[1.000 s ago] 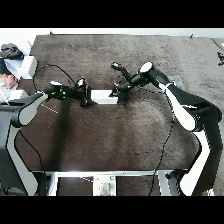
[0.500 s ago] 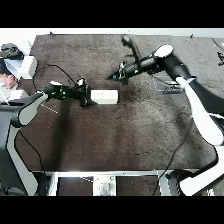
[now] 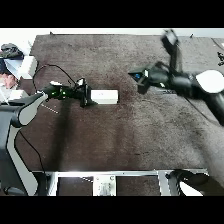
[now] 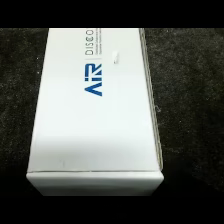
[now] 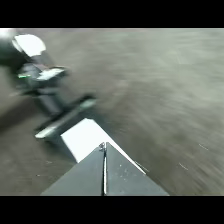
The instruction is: Fold the box and place the chain.
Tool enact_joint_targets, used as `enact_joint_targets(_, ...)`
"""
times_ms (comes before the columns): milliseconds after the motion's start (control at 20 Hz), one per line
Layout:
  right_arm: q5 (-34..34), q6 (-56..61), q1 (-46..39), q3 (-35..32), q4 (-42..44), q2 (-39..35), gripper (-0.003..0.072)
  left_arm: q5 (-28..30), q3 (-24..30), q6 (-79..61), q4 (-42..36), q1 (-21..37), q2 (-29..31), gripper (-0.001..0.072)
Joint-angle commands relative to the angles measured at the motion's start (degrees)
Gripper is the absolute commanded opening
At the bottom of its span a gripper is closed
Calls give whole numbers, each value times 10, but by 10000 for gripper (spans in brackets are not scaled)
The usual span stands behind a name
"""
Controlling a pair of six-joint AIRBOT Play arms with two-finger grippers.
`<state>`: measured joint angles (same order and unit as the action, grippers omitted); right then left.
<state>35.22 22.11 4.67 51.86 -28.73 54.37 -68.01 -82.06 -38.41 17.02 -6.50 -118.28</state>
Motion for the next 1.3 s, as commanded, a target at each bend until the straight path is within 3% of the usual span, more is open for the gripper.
enact_joint_targets(0,-175,2,0,-188,-10,-153,-14,0,0,0,-8,0,0,286)
enact_joint_targets(150,-224,2,0,-269,-10,-208,-14,0,0,0,-12,0,0,286)
enact_joint_targets(300,-249,3,0,-305,-10,-222,-14,0,0,0,-18,0,0,285)
enact_joint_targets(1050,-248,3,0,-308,-10,-221,-14,-1,0,1,-33,0,1,285)
enact_joint_targets(1200,-248,3,0,-308,-10,-221,-14,-1,0,4,-73,0,4,281)
enact_joint_targets(1250,-250,3,0,-308,-10,-221,-14,3,-1,4,-90,0,11,99)
